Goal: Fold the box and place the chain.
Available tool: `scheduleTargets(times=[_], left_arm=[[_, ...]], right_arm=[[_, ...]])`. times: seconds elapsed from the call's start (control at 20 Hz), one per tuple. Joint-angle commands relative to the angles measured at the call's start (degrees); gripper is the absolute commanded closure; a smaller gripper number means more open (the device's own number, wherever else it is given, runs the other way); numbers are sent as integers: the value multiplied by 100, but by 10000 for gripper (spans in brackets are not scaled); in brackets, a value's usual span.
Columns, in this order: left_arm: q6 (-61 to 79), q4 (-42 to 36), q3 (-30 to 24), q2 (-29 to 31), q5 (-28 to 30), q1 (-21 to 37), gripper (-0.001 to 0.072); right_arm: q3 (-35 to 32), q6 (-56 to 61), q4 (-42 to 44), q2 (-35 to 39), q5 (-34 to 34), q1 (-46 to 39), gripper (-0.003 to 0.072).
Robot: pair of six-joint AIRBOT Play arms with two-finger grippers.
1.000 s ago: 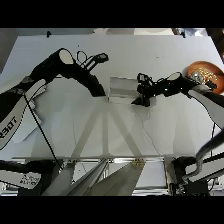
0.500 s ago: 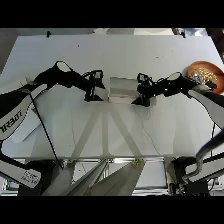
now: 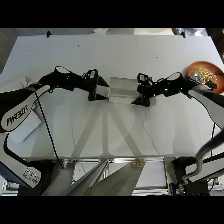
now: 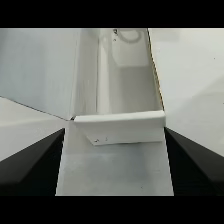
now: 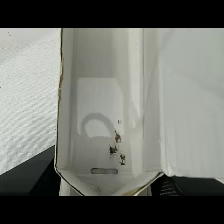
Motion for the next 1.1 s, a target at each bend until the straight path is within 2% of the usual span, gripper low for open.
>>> scheduleTargets(times=[0.0,0.45,0.6,0.85,1.05], left_arm=[[57,-144,-2,-22,-28,11,11],[-229,-68,-2,-20,-201,0,12],[-420,385,-2,-22,-197,-96,12],[-417,-181,-2,-24,-103,-195,12],[-417,-214,2,-85,42,-354,14]], right_arm=[[4,2,0,2,0,2,307],[4,2,0,2,0,2,307],[4,2,0,4,0,2,307],[4,2,2,2,0,2,307],[4,2,0,2,-2,2,307]])
